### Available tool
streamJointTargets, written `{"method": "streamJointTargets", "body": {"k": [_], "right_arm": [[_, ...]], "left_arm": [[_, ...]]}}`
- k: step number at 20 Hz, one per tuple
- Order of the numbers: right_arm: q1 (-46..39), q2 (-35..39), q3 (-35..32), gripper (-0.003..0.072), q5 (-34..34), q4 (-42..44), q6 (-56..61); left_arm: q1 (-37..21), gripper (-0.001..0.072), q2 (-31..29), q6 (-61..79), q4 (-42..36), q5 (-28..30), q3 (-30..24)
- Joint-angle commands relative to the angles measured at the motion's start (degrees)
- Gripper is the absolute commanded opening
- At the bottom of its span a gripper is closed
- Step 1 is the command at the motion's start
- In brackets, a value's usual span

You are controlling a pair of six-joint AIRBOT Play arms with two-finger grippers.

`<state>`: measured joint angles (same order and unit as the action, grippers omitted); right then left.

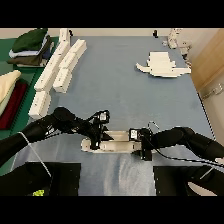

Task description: Fold the box.

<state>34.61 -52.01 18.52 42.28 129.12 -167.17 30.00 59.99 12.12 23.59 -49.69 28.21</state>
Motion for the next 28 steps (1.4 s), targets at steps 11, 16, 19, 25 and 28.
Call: {"method": "streamJointTargets", "body": {"k": [11, 16, 19, 25, 28], "right_arm": [[0.0, 0.1, 0.0, 0.0523, 0.2, -0.5, 0.0], [0.0, 0.1, 0.0, 0.0523, 0.2, -0.5, 0.0], [0.0, 0.1, 0.0, 0.0523, 0.2, -0.5, 0.0], [0.0, 0.1, 0.0, 0.0523, 0.2, -0.5, 0.0], [0.0, 0.1, 0.0, 0.0523, 0.2, -0.5, 0.0]], "left_arm": [[0.0, 0.0015, 0.0, 0.0, 0.0, 0.0, 0.0], [0.0, 0.0015, 0.0, 0.0, -0.4, 0.0, 0.0], [0.0, 0.0015, 0.1, 0.0, -0.4, 0.2, 0.0], [0.0, 0.0305, 0.1, -0.1, -0.4, 0.9, 0.0], [-0.1, 0.0338, 0.0, -0.2, -0.3, 1.7, 0.0]]}}
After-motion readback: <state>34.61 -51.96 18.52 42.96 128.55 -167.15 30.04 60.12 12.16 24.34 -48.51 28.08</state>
